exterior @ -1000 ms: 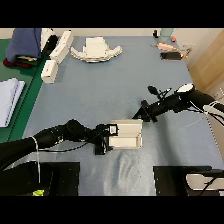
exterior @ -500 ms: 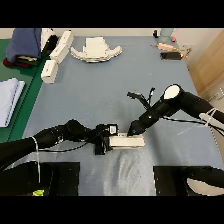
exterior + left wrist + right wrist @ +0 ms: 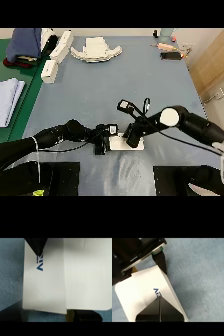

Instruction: Fold the box.

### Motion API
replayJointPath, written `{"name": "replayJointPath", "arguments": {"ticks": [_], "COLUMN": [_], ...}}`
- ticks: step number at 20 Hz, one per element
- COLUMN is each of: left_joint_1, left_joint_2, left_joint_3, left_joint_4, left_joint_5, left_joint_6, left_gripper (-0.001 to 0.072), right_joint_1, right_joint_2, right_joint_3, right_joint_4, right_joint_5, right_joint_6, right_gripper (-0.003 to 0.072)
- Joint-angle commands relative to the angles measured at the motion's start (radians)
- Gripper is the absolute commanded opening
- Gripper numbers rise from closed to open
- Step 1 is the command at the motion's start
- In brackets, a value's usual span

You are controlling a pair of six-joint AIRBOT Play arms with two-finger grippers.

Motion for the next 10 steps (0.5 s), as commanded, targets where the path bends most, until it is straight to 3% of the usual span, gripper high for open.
{"name": "replayJointPath", "arguments": {"ticks": [1, 4, 5, 6, 7, 8, 10], "left_joint_1": [0.001, 0.001, 0.001, 0.001, 0.001, 0.001, 0.001], "left_joint_2": [0.000, 0.000, 0.000, 0.000, 0.000, 0.000, 0.000], "left_joint_3": [0.001, 0.001, 0.001, 0.001, 0.001, 0.001, 0.001], "left_joint_4": [0.000, 0.000, 0.000, 0.000, 0.000, 0.000, 0.000], "left_joint_5": [0.000, 0.000, 0.000, 0.000, 0.000, 0.000, 0.000], "left_joint_6": [0.000, 0.000, 0.000, 0.000, 0.000, 0.000, 0.000], "left_gripper": [0.0515, 0.0515, 0.0514, 0.0515, 0.0515, 0.0515, 0.0515], "right_joint_1": [0.097, 0.137, 0.137, 0.136, 0.137, 0.137, 0.137], "right_joint_2": [0.129, 0.202, 0.206, 0.206, 0.206, 0.206, 0.207], "right_joint_3": [-0.138, -0.208, -0.213, -0.213, -0.213, -0.212, -0.206], "right_joint_4": [-0.080, -0.134, -0.141, -0.138, -0.132, -0.131, -0.130], "right_joint_5": [-0.212, -0.269, -0.269, -0.268, -0.269, -0.267, -0.236], "right_joint_6": [-0.002, -0.002, -0.002, -0.002, -0.002, -0.011, -0.070], "right_gripper": [0.0002, 0.0003, 0.0060, 0.0152, 0.0299, 0.0366, 0.0371]}}
